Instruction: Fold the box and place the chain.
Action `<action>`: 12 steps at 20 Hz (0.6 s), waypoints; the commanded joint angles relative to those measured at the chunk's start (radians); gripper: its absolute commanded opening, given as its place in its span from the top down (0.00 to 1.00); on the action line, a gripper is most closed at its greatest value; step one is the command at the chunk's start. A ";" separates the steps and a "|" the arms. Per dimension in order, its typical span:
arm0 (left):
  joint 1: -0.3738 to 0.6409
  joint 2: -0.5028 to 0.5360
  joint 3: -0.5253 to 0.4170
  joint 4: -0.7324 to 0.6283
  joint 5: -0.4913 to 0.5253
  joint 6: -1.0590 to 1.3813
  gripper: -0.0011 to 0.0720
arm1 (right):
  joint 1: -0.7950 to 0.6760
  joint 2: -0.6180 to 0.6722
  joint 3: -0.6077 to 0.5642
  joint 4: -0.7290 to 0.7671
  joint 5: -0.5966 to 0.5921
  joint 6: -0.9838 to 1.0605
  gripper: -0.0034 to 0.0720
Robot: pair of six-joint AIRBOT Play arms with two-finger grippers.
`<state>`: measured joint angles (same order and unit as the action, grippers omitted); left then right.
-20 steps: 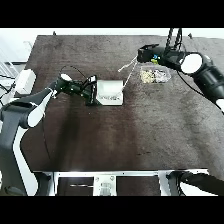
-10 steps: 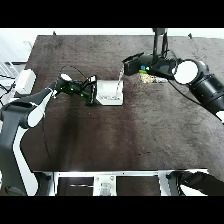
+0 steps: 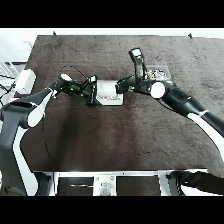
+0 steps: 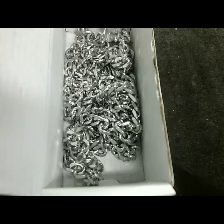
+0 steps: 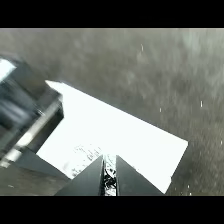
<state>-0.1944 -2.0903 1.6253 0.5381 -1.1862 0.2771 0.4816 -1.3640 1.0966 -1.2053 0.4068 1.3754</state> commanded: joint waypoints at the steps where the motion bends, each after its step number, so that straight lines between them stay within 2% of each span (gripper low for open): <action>1: 0.000 0.001 0.000 0.000 0.000 0.000 0.34 | 0.003 -0.087 -0.017 0.000 -0.047 0.000 0.94; 2: 0.000 0.001 0.000 0.000 0.000 0.000 0.34 | 0.003 -0.101 -0.017 0.000 -0.041 0.000 0.90; 3: 0.000 0.001 0.000 0.000 0.000 0.001 0.34 | 0.002 -0.103 -0.017 -0.001 -0.031 0.000 0.58; 4: 0.000 0.001 0.000 0.000 0.000 0.000 0.34 | 0.001 -0.096 -0.017 -0.004 -0.028 -0.001 0.35; 5: 0.000 0.001 0.000 0.000 0.000 0.000 0.34 | 0.001 -0.076 -0.017 -0.027 -0.028 -0.009 0.41; 7: 0.000 0.001 0.000 0.000 0.000 0.000 0.34 | 0.001 -0.011 -0.016 -0.084 -0.029 -0.062 0.39; 8: 0.000 0.001 0.000 0.000 0.000 0.000 0.34 | -0.004 0.028 -0.014 -0.116 -0.029 -0.086 0.35; 11: 0.000 0.001 0.000 0.000 0.000 0.000 0.34 | -0.081 0.135 -0.014 -0.160 -0.030 -0.136 0.35; 12: 0.000 0.001 0.000 0.000 0.000 0.000 0.34 | -0.124 0.153 -0.014 -0.157 -0.032 -0.169 0.41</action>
<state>-0.1944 -2.0903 1.6253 0.5381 -1.1862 0.2775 0.4255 -1.2823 1.0817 -1.3224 0.3779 1.2758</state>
